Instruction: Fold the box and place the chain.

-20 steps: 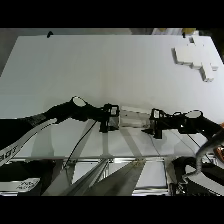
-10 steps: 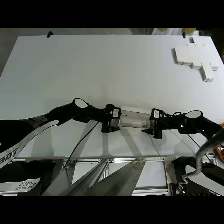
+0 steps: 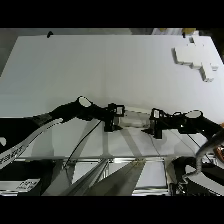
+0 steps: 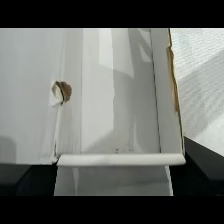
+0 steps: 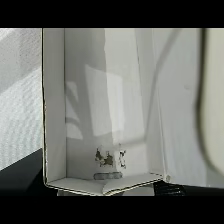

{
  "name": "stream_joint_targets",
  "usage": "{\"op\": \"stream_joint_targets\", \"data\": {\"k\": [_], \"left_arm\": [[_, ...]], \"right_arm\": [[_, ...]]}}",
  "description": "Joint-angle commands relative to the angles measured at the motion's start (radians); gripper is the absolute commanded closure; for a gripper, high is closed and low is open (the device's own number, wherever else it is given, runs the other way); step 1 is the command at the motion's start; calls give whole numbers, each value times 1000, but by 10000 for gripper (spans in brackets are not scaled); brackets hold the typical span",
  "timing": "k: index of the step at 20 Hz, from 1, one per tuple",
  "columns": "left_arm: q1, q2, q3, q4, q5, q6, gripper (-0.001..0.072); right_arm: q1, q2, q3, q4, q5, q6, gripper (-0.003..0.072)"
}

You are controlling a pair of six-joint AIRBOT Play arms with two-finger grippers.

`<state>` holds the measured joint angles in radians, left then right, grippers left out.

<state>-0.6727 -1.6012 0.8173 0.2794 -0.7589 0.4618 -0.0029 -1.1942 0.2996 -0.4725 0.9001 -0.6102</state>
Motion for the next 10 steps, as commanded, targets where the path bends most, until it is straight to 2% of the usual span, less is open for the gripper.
{"op": "stream_joint_targets", "data": {"k": [1,7,8,10], "left_arm": [[-11,-4,7,13,9,-21,16],[-21,-4,7,8,15,-21,21],[-19,-4,7,4,14,-21,47],[-18,-4,7,-1,10,-21,205]], "right_arm": [[1,0,0,-1,1,0,346],[1,0,0,-1,1,0,346],[1,0,0,-1,1,0,346],[1,0,0,-1,1,0,346]]}}
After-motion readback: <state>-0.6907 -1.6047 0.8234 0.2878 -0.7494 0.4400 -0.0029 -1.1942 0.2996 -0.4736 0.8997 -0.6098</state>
